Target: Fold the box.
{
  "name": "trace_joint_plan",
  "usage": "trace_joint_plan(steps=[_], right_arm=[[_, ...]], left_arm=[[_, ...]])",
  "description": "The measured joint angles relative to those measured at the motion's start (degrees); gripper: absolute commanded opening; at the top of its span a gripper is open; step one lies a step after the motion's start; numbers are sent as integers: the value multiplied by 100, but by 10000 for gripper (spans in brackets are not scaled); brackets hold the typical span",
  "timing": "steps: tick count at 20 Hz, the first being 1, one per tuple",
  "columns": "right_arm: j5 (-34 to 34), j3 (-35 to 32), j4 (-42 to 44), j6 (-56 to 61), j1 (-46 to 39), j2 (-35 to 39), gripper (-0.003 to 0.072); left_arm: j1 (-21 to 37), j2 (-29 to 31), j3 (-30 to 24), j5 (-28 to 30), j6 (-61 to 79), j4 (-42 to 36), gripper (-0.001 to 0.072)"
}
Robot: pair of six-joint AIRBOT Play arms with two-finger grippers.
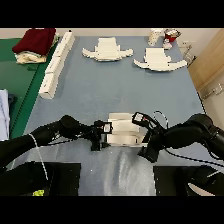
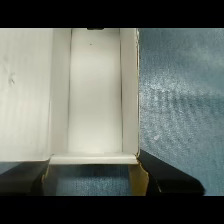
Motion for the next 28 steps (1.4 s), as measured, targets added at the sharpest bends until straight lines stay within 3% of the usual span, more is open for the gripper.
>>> trace_joint_plan(steps=[4,9,11,14,15,19,27,28], right_arm=[[503,-282,-944,-748,4,57,599],[1322,-608,-1388,-1316,-13,11,575],[1626,-673,-1438,-1449,-13,-76,404],[1947,-717,-1311,-1670,-13,-170,399],[1998,-723,-1233,-1764,-13,-190,296],[2142,-734,-837,-2033,-11,-225,178],[2341,-737,-385,-2345,-7,-398,182],[2385,-737,-332,-2400,-7,-433,260]], left_arm=[[2,0,0,2,0,-2,464],[0,0,0,2,0,-2,465],[2,0,0,2,0,-2,465],[2,0,0,2,0,-2,464],[0,0,0,2,0,-2,464],[0,0,0,2,0,-2,465],[0,0,0,2,-2,-2,464],[0,0,0,2,-4,-2,465]])
